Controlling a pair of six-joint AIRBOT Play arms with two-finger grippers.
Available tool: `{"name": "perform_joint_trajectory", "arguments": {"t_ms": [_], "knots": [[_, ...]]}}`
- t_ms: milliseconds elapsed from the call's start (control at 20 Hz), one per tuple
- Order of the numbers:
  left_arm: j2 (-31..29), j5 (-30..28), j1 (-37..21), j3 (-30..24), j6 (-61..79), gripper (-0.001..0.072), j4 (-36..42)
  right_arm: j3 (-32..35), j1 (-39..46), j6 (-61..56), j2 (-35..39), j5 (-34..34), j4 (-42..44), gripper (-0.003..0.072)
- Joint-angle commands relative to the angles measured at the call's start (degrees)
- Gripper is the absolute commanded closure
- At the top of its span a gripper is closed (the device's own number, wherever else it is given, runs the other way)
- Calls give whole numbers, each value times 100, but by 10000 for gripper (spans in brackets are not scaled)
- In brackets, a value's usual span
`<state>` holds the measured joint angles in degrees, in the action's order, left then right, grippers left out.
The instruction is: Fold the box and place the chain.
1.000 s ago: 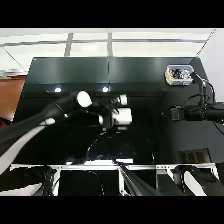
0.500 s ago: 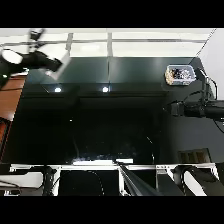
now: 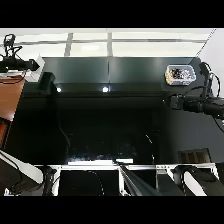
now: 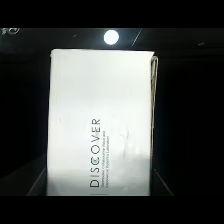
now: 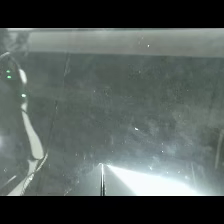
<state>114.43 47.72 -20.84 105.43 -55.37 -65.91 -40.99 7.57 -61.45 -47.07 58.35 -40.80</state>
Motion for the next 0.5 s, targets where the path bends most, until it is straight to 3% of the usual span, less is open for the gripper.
{"name": "perform_joint_trajectory", "arguments": {"t_ms": [0, 50, 150, 350, 450], "knots": [[448, 188, -9, 407, -455, 417, -612, 0, -9, -136, 0, -103, 26, 674], [466, 188, -13, 407, -695, 410, -614, 0, -9, -136, 0, -103, 24, 674], [463, 334, -22, 483, -940, 0, -796, 0, -9, -136, 0, -76, 26, 674], [354, 1904, -11, 1912, -1401, -2, -953, 0, -26, -131, 0, -245, 52, 674], [-192, 2004, -11, 1840, -2291, 17, -857, -9, -282, -129, -4, -708, 70, 674]]}}
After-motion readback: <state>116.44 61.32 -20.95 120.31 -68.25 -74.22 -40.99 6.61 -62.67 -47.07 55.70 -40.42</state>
